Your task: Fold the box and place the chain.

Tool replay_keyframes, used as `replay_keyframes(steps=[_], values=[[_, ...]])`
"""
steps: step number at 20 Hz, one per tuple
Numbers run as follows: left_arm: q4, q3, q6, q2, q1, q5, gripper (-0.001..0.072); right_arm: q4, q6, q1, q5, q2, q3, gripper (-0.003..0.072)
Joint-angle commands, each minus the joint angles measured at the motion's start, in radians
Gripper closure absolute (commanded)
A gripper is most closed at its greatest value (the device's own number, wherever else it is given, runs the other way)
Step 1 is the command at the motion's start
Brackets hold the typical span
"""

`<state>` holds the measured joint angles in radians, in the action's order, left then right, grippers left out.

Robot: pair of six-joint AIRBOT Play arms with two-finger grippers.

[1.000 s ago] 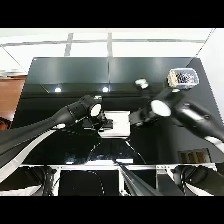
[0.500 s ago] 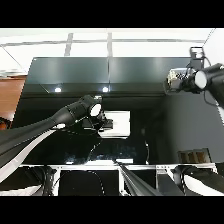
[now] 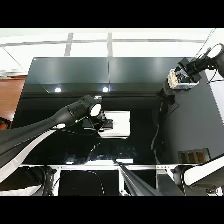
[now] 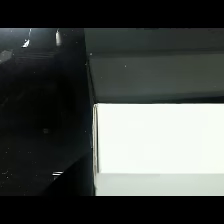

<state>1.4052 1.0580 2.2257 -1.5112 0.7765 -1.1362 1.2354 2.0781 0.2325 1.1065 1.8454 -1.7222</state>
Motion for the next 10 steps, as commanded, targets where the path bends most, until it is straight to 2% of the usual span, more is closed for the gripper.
replay_keyframes(steps=[1,7,8,9,10], values=[[0.000,0.000,0.000,0.000,-0.001,0.001,0.0678,-0.055,0.081,0.013,0.021,0.079,-0.071,0.0085],[0.000,0.000,0.000,0.000,-0.001,0.001,0.0678,-0.057,0.088,0.000,-0.023,0.130,-0.071,0.0086],[0.000,0.000,0.000,0.000,-0.001,0.002,0.0678,-0.058,0.088,-0.005,-0.033,0.139,-0.071,0.0106],[0.000,0.000,0.000,0.000,-0.001,0.001,0.0678,-0.057,0.088,-0.010,-0.042,0.142,-0.071,0.0147],[0.000,0.000,0.000,0.000,-0.001,0.001,0.0678,-0.056,0.082,-0.013,-0.048,0.142,-0.071,0.0301]])
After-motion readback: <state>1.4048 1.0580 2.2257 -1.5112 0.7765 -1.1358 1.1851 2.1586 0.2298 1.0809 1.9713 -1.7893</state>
